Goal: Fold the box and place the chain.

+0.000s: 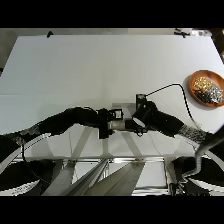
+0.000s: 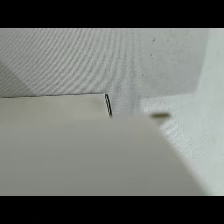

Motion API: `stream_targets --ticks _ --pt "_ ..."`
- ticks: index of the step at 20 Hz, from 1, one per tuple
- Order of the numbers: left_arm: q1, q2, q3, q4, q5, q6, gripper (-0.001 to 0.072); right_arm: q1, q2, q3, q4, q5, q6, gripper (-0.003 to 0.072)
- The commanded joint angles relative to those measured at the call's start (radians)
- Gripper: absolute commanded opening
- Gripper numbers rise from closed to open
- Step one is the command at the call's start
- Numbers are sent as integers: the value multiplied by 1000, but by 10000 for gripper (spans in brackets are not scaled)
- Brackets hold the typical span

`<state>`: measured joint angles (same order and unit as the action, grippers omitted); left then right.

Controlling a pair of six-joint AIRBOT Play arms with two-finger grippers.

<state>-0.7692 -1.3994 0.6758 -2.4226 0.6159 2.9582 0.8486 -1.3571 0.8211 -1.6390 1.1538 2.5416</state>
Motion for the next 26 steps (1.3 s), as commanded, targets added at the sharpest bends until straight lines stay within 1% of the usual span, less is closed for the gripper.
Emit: stream_targets --ticks 1,3,5,7,8,9,12,15,18,20,22,23,24,25,26 --pt "1 0 0 0 1 1 138 0 0 -1 -16 13 -11 21" --pt "1 0 0 0 1 0 138 0 3 0 -25 16 -40 134" --pt "1 0 0 0 0 1 138 0 22 -1 -25 30 -107 160" --pt "1 0 0 0 1 1 138 0 53 -1 -34 35 -158 344" --pt "1 0 0 0 1 0 138 0 74 -1 -50 34 -172 398" --pt "1 0 0 0 1 1 138 0 96 -1 -69 34 -172 415" --pt "1 0 0 0 0 1 138 0 168 -1 -84 37 -242 415" --pt "1 0 0 0 0 1 138 -3 255 -1 -94 119 -369 417" --pt "1 0 0 0 0 1 138 -59 395 -1 -194 126 -424 417" --pt "1 0 0 0 1 1 138 -157 504 -1 -255 135 -487 417" --pt "1 0 0 0 1 1 138 -352 582 -1 -302 110 -600 424" --pt "1 0 0 0 0 0 138 -488 594 -1 -319 60 -651 432" --pt "1 0 0 0 0 1 138 -625 589 -1 -316 -10 -692 518" --pt "1 0 0 0 1 0 138 -770 570 -1 -309 -92 -727 563" --pt "1 0 0 0 1 1 138 -893 543 -1 -304 -164 -754 563"
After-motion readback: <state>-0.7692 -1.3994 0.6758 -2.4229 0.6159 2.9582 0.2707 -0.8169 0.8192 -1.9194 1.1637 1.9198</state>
